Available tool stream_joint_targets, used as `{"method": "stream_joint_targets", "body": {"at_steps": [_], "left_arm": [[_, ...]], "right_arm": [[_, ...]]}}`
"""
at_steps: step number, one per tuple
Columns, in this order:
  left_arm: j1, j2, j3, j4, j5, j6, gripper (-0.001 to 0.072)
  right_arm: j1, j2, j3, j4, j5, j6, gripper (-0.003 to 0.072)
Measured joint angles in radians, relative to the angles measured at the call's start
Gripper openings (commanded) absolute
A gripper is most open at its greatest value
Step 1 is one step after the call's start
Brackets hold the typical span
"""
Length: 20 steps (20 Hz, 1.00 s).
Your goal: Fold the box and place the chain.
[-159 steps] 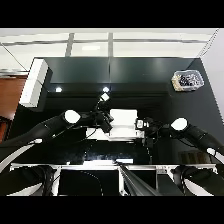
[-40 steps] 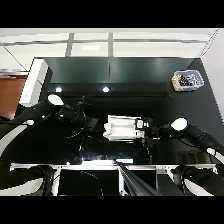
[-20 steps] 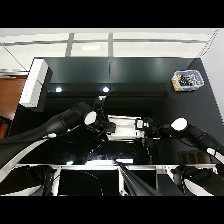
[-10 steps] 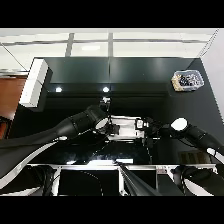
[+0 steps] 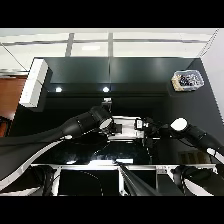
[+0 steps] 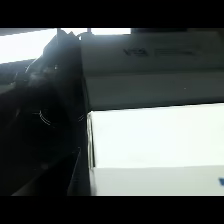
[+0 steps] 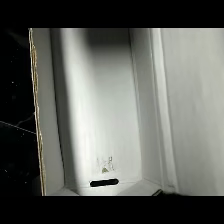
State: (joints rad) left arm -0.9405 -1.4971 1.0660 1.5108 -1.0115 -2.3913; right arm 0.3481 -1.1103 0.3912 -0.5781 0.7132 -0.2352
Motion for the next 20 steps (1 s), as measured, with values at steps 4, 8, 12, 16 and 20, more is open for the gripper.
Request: {"method": "stream_joint_targets", "body": {"at_steps": [4,8,12,16,20], "left_arm": [[0.000,-0.002,0.000,-0.001,-0.002,-0.032,0.0023],[0.000,-0.003,0.000,-0.004,0.000,-0.036,0.0209],[0.000,-0.003,0.002,-0.008,0.006,-0.043,0.0631],[0.000,-0.003,0.002,-0.005,0.003,-0.043,0.0395],[0.000,-0.003,0.002,-0.001,-0.005,-0.043,0.0024]], "right_arm": [[0.000,0.000,0.000,-0.001,0.000,0.000,0.0472],[0.000,0.000,0.000,-0.001,0.000,0.000,0.0472],[0.000,0.000,0.000,-0.001,-0.001,0.000,0.0472],[0.000,0.000,0.000,-0.001,-0.001,0.000,0.0472],[0.001,0.000,-0.001,-0.002,-0.003,0.000,0.0472]]}}
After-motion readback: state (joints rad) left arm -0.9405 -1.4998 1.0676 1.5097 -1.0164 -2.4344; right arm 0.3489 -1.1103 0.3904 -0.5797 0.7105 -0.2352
